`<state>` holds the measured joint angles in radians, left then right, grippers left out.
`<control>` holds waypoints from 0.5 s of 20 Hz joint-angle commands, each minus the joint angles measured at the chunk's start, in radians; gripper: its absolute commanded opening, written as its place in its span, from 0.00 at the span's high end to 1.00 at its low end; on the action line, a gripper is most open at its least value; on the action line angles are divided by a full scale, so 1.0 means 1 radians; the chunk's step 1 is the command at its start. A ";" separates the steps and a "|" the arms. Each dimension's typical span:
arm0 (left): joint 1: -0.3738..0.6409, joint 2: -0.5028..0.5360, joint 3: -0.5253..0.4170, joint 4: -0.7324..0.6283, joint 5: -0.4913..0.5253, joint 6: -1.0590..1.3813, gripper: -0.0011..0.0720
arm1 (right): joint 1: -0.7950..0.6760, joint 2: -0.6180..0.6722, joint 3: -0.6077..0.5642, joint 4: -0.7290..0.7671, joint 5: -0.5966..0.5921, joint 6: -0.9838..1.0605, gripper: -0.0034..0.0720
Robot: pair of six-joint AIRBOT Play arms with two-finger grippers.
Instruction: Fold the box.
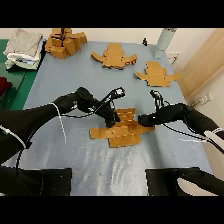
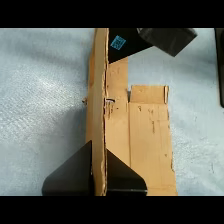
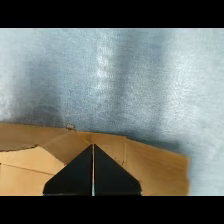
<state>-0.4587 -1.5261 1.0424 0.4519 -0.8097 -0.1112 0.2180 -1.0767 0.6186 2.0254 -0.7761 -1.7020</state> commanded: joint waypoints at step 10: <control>0.032 0.029 0.003 0.002 -0.081 0.018 0.97 | 0.001 0.007 0.002 -0.005 0.009 0.001 0.94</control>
<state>-0.4404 -1.5017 1.0409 0.4595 -0.8505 -0.0967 0.2176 -1.0721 0.6193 2.0212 -0.7673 -1.7012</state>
